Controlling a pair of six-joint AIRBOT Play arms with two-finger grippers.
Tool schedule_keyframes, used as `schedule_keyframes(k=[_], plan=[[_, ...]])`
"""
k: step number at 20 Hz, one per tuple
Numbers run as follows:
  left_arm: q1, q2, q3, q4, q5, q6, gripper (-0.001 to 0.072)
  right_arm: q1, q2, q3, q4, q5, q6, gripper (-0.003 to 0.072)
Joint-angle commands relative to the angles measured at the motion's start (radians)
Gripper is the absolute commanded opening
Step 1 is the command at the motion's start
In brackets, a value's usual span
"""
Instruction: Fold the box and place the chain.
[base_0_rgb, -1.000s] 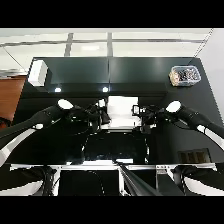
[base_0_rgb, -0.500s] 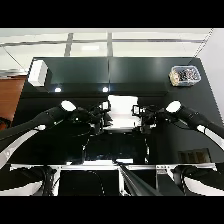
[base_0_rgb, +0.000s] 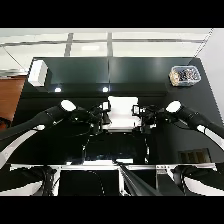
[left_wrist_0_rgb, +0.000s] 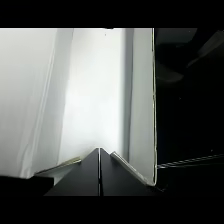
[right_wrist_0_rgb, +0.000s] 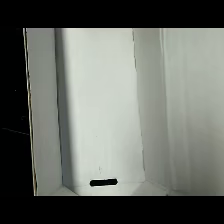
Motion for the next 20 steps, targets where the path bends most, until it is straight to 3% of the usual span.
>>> schedule_keyframes(k=[1,4,8,10,12,14,15,20], plan=[[0.041,0.073,0.010,0.141,0.002,-0.189,0.0028,0.000,0.000,0.000,-0.001,0.000,-0.001,0.0083],[0.148,0.177,0.010,0.303,0.010,-0.512,0.0027,0.000,0.000,0.000,-0.001,0.000,-0.001,0.0083],[0.368,0.183,0.010,0.319,-0.046,-0.957,0.0027,0.000,0.000,0.000,-0.001,0.000,-0.001,0.0083],[0.466,0.145,0.005,0.294,-0.153,-1.167,0.0028,0.000,0.000,0.000,-0.001,0.000,-0.001,0.0083],[0.541,0.071,-0.002,0.216,-0.343,-1.192,0.0028,0.000,0.000,0.000,-0.001,0.000,-0.001,0.0083],[0.555,-0.016,-0.002,0.117,-0.501,-1.190,0.0026,0.000,0.000,0.000,-0.001,0.000,-0.001,0.0083],[0.536,-0.049,-0.003,0.089,-0.521,-1.192,0.0025,0.000,0.000,0.000,-0.001,-0.001,-0.001,0.0082],[0.381,-0.117,0.010,0.101,-0.401,-1.271,0.0024,0.000,0.000,0.000,-0.001,-0.001,0.000,0.0082]])
